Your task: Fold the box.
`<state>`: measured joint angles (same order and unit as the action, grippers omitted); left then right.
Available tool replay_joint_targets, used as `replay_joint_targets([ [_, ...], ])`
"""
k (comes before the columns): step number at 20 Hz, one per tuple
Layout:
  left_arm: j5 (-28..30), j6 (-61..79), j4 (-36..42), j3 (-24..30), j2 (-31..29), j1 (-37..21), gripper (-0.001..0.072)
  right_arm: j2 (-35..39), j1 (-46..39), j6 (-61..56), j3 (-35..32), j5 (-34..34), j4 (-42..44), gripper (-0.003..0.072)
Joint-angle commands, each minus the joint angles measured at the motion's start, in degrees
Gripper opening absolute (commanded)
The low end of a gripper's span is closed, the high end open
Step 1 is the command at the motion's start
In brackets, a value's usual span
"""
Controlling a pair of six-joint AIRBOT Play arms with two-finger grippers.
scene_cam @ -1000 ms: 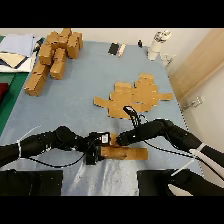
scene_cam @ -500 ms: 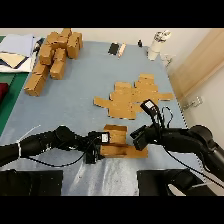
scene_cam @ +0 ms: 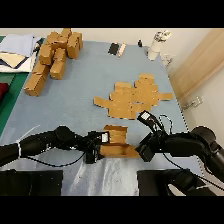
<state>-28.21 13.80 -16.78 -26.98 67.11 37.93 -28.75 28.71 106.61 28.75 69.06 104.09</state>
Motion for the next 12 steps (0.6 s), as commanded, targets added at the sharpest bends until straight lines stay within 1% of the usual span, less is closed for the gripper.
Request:
replay_joint_targets([
  [1,1.03,0.09,-0.09,-0.02,-0.15,-1.68,0.0475,-2.45,-0.02,1.42,-0.02,-1.68,0.26,0.0407],
  [3,0.04,-0.33,-0.02,0.02,-0.15,-3.17,0.0475,-4.11,-0.02,2.49,-0.02,-3.76,0.09,0.0407],
  [4,-0.68,-0.33,-0.04,0.07,-0.13,-3.78,0.0475,-5.07,0.0,6.08,-0.02,-4.13,-0.2,0.0407],
  [6,-0.5,-0.24,-0.04,0.04,-0.09,-4.11,0.0475,-7.65,0.0,16.9,-0.02,-4.59,-0.37,0.0409],
  [8,-0.39,-0.09,-0.07,0.04,-0.09,-4.11,0.0475,-10.49,0.52,27.54,-0.02,-6.6,-0.37,0.0448],
  [9,-0.35,-0.09,-0.15,0.04,-0.09,-4.09,0.0475,-12.0,1.01,31.28,-0.02,-8.44,-0.35,0.0449],
  [11,-0.31,-0.09,-0.15,0.13,-0.07,-4.09,0.0475,-15.21,1.84,35.12,-0.02,-13.42,-0.15,0.0542],
  [12,-0.31,-0.09,-0.15,0.13,-0.09,-4.09,0.0475,-16.72,2.49,35.15,-0.02,-15.37,-0.13,0.0542],
])
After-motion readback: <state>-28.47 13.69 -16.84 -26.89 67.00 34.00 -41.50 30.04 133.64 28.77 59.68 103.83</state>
